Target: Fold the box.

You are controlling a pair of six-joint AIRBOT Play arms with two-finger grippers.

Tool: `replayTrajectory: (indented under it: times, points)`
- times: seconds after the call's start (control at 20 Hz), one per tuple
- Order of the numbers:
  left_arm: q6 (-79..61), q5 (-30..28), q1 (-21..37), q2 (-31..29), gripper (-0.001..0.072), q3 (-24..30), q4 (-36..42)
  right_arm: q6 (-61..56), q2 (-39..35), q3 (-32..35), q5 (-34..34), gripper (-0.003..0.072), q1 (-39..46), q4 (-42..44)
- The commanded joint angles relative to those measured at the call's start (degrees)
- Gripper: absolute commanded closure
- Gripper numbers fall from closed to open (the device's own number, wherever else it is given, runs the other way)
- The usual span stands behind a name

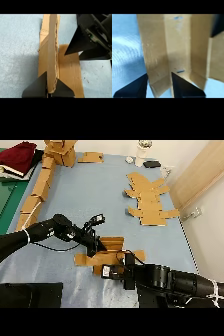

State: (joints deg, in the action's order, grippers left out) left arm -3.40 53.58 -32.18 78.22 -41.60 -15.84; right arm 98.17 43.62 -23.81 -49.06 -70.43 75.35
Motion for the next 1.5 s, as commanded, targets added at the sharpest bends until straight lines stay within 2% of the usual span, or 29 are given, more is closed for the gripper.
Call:
replayTrajectory:
  times: [0.0, 0.15, 0.35, 0.4, 0.6, 0.8, 1.0, 1.05, 1.3, 1.45]
  points:
    - [0.0, 0.0, 0.0, 0.0, 0.0697, 0.0, 0.0, -6.7, -1.2, -0.4, -0.4, 0.0247, 0.0, -6.4]
    - [0.0, 0.0, 0.0, 0.0, 0.0696, 0.0, 0.0, -9.3, -1.2, -0.5, -0.5, 0.0246, 0.0, -8.0]
    - [0.0, 0.0, 0.0, 0.0, 0.0697, 0.0, 0.0, -9.2, -1.2, -0.5, 0.6, 0.0245, 0.0, -5.7]
    - [0.0, 0.0, 0.0, 0.0, 0.0696, 0.0, 0.0, -9.2, -1.2, -0.5, 1.0, 0.0226, 0.0, -6.5]
    - [0.0, 0.0, 0.0, 0.0, 0.0696, 0.0, 0.0, -9.3, -1.1, -0.5, 0.3, 0.0226, 1.2, -16.2]
    - [0.0, 0.0, 0.0, 0.0, 0.0696, 0.0, 0.0, -9.9, -0.7, -0.4, 2.3, 0.0226, 1.4, -10.4]
    - [0.0, 0.0, 0.0, 0.0, 0.0696, 0.0, 0.0, -10.2, 0.2, -0.4, 6.1, 0.0216, 1.6, -9.5]
    - [0.0, 0.0, 0.0, 0.0, 0.0696, 0.0, 0.0, -12.7, 0.1, -0.4, 5.0, -0.0034, 1.6, -9.3]
    - [0.0, 0.0, 0.0, 0.0, 0.0696, 0.0, 0.0, -13.3, -3.0, -0.1, 2.0, -0.0034, 3.2, -7.6]
    - [0.0, 0.0, 0.0, 0.0, 0.0696, 0.0, 0.0, -13.1, -5.7, 1.7, 3.0, -0.0034, 5.2, -7.6]
